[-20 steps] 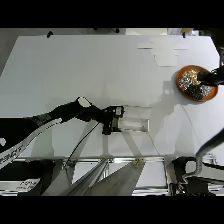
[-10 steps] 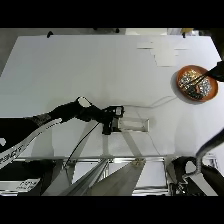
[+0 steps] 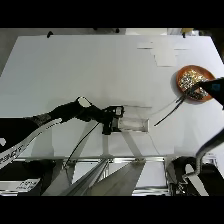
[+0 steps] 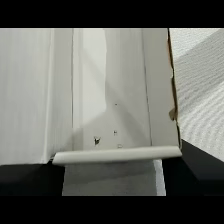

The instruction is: Fold the box and place the chain.

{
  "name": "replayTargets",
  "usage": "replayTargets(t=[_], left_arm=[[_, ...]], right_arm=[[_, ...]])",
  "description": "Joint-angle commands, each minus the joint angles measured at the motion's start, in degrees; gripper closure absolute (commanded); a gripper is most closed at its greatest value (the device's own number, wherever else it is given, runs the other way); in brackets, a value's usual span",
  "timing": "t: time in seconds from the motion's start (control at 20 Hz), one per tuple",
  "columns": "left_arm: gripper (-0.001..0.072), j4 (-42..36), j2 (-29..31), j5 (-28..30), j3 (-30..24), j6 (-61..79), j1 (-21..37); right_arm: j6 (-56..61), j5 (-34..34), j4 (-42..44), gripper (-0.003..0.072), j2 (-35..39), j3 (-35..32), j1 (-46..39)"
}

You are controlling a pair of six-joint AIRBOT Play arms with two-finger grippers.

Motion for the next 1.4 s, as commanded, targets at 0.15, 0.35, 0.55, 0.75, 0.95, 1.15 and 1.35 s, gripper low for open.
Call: replayTargets(t=[0.15, 0.35, 0.55, 0.75, 0.95, 1.15, 1.35], left_arm=[[0.0575, 0.0, 0.0, 0.0, 0.0, 0.0, 0.0], [0.0575, 0.0, 0.0, 0.0, 0.0, 0.0, 0.0], [0.0575, 0.0, 0.0, 0.0, 0.0, 0.0, 0.0], [0.0575, 0.0, 0.0, 0.0, 0.0, 0.0, 0.0], [0.0575, 0.0, 0.0, 0.0, 0.0, 0.0, 0.0], [0.0575, 0.0, 0.0, 0.0, 0.0, 0.0, 0.0], [0.0575, 0.0, 0.0, 0.0, 0.0, 0.0, 0.0]], right_arm=[[3.3, 0.7, 0.9, 0.0669, 1.9, -0.6, 10.5], [3.7, -1.5, 1.9, 0.0669, 1.9, -4.7, 15.0], [3.0, -8.8, 1.9, 0.0669, 1.9, -12.5, 20.7], [2.6, -16.2, 0.6, 0.0669, 1.7, -20.6, 26.2], [2.6, -21.1, 0.1, 0.0669, -0.4, -24.2, 27.2], [2.2, -22.7, 0.2, 0.0669, -3.4, -25.6, 27.2], [-4.2, -29.4, 8.8, 0.0669, -2.8, -25.6, 27.2]])
